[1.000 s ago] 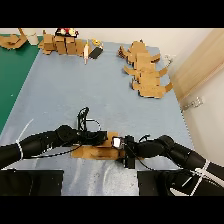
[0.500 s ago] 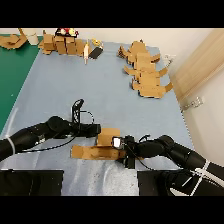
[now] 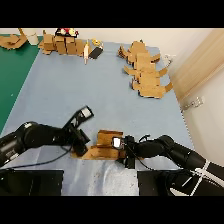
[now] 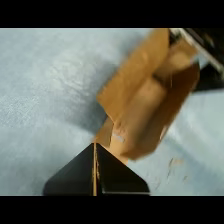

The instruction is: Fold the box.

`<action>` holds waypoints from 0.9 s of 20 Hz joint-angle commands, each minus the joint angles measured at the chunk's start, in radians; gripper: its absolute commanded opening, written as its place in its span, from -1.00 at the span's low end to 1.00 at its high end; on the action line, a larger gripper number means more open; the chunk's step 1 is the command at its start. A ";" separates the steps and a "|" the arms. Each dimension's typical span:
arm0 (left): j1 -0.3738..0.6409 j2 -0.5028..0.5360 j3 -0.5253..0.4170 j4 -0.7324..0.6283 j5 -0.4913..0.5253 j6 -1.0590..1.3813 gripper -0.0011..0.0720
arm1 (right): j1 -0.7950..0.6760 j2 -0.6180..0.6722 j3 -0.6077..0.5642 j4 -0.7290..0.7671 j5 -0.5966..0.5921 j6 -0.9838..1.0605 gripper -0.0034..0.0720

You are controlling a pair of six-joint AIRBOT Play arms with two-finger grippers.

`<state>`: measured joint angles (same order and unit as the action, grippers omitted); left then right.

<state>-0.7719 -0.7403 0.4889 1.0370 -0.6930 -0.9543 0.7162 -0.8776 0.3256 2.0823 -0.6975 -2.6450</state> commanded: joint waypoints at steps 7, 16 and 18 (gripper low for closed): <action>-0.221 -0.084 -0.045 0.241 0.074 0.157 0.94 | 0.001 0.000 0.000 0.000 0.000 0.000 0.42; -0.226 -0.151 -0.037 0.229 0.161 0.151 0.93 | 0.000 0.000 0.000 0.000 0.000 0.000 0.42; -0.226 -0.151 -0.037 0.180 0.138 0.154 0.37 | 0.001 0.000 0.000 0.000 0.001 0.000 0.42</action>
<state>-0.9966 -0.8867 0.4511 1.2552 -0.5457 -0.7994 0.7162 -0.8776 0.3256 2.0823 -0.6975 -2.6446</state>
